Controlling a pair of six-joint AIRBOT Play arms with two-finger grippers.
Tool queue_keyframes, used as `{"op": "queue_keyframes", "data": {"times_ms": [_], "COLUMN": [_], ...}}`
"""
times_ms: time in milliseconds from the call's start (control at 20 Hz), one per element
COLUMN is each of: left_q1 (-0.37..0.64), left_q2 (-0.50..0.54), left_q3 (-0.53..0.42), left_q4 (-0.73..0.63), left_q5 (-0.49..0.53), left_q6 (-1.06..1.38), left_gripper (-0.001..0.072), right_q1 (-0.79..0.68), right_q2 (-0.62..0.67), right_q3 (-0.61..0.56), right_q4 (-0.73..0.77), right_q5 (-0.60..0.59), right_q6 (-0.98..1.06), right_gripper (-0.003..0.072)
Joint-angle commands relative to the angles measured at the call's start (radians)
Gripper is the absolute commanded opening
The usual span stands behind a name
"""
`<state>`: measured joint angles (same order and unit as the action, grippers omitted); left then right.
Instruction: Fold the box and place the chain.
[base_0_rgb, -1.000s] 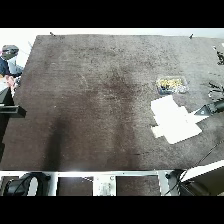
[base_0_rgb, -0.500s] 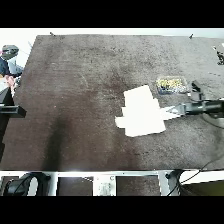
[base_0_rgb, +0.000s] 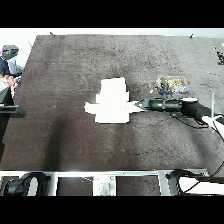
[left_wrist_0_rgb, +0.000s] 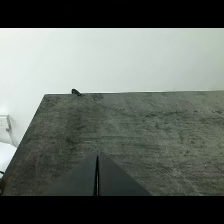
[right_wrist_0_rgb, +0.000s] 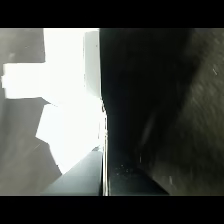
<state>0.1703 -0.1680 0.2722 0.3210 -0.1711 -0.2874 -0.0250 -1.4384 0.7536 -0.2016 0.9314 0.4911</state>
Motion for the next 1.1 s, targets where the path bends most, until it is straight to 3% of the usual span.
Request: {"op": "queue_keyframes", "data": {"times_ms": [0, 150, 200, 250, 300, 400, 550, 900, 1050], "left_q1": [0.001, 0.001, 0.001, 0.001, 0.001, 0.001, 0.001, -0.005, -0.069], "left_q2": [0.000, 0.000, 0.000, -0.001, -0.008, -0.062, -0.272, -0.954, -1.210], "left_q3": [0.001, 0.001, 0.001, 0.001, 0.001, 0.009, 0.097, 0.538, 0.771], "left_q4": [-0.001, -0.022, -0.022, -0.029, -0.068, -0.144, -0.226, -0.220, -0.153], "left_q5": [0.000, -0.055, -0.092, -0.137, -0.159, -0.203, -0.324, -0.726, -0.836], "left_q6": [-0.002, -0.011, 0.004, 0.042, 0.043, 0.114, 0.184, 0.192, 0.154], "left_gripper": [0.0010, 0.0011, 0.0190, 0.0720, 0.0664, 0.0649, 0.0649, 0.0649, 0.0648], "right_q1": [0.130, 0.151, 0.153, 0.154, 0.155, 0.155, 0.155, 0.155, 0.155], "right_q2": [0.005, 0.002, -0.006, -0.012, -0.019, -0.035, -0.037, -0.037, -0.037], "right_q3": [0.006, 0.036, 0.045, 0.048, 0.047, 0.047, 0.047, 0.047, 0.047], "right_q4": [0.041, 0.037, 0.037, 0.040, 0.042, 0.050, 0.076, 0.076, 0.076], "right_q5": [-0.285, -0.293, -0.296, -0.297, -0.295, -0.296, -0.296, -0.297, -0.298], "right_q6": [-0.011, -0.070, -0.070, -0.070, -0.081, -0.104, -0.134, -0.141, -0.151], "right_gripper": [0.0007, 0.0007, 0.0007, 0.0007, 0.0007, 0.0008, 0.0007, 0.0008, 0.0008]}}
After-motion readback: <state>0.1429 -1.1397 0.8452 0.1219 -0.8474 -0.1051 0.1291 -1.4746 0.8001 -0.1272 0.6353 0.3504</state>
